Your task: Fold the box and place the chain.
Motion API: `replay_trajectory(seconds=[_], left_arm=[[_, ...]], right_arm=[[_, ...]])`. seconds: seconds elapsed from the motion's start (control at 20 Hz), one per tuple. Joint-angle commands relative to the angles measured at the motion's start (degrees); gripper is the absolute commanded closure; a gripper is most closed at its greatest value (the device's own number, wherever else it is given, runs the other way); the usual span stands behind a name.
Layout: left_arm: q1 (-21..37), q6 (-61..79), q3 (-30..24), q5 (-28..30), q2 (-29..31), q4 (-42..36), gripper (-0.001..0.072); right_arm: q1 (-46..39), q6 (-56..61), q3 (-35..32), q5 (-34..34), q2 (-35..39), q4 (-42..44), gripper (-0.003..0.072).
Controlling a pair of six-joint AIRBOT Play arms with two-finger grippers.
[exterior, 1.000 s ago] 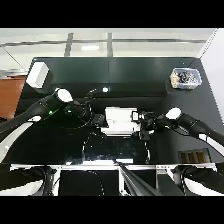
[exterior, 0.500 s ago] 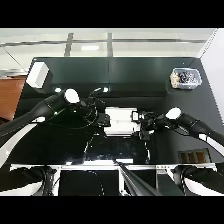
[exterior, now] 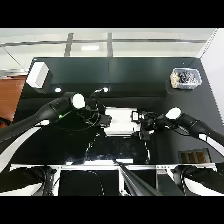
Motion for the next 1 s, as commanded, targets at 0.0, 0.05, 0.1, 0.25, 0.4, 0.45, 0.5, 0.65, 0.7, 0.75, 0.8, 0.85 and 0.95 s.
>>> replay_trajectory(seconds=[0.0,0.05,0.1,0.25,0.4,0.45,0.5,0.65,0.7,0.75,0.8,0.85,0.95], left_arm=[[-3.2,-11.3,1.7,0.2,0.0,11.8,0.0324],[-3.9,-13.1,2.4,0.1,-0.1,12.9,0.0323],[-4.3,-14.6,3.0,-0.3,-0.4,12.8,0.0324],[-5.7,-18.5,5.9,-6.1,-3.7,12.9,0.0325],[-8.8,-25.5,9.1,-8.4,-6.6,16.7,0.0325],[-9.7,-28.2,9.5,-8.4,-7.0,17.9,0.0325],[-10.3,-29.8,9.7,-8.4,-7.3,17.9,0.0325],[-11.4,-32.7,9.8,-9.3,-7.5,19.2,0.0325],[-11.6,-33.8,9.8,-9.1,-7.6,20.0,0.0325],[-11.7,-33.7,10.0,-8.9,-7.9,20.5,0.0325],[-11.7,-33.6,10.8,-10.3,-8.8,20.7,0.0325],[-11.8,-33.7,11.6,-11.7,-9.5,21.0,0.0325],[-12.2,-33.7,12.1,-11.3,-9.7,21.2,0.0325]], right_arm=[[0.0,0.0,0.0,0.0,0.0,0.0,0.0558],[0.0,0.0,0.0,0.0,0.0,0.0,0.0558],[0.0,0.0,0.0,0.0,0.0,0.0,0.0558],[0.0,0.0,0.0,0.0,0.0,0.0,0.0558],[0.0,0.0,0.0,0.0,0.0,0.0,0.0557],[0.0,0.0,0.0,0.0,0.0,0.0,0.0558],[0.0,0.0,0.0,0.0,0.0,0.0,0.0558],[0.0,0.0,0.0,0.0,0.0,0.0,0.0558],[0.0,0.0,0.0,0.0,0.0,0.0,0.0558],[0.0,0.0,0.0,0.0,0.0,0.0,0.0558],[0.0,0.0,0.0,0.0,0.0,0.0,0.0558],[0.0,0.0,0.0,0.0,0.0,0.0,0.0558],[0.0,0.0,0.0,0.0,0.0,0.0,0.0558]])
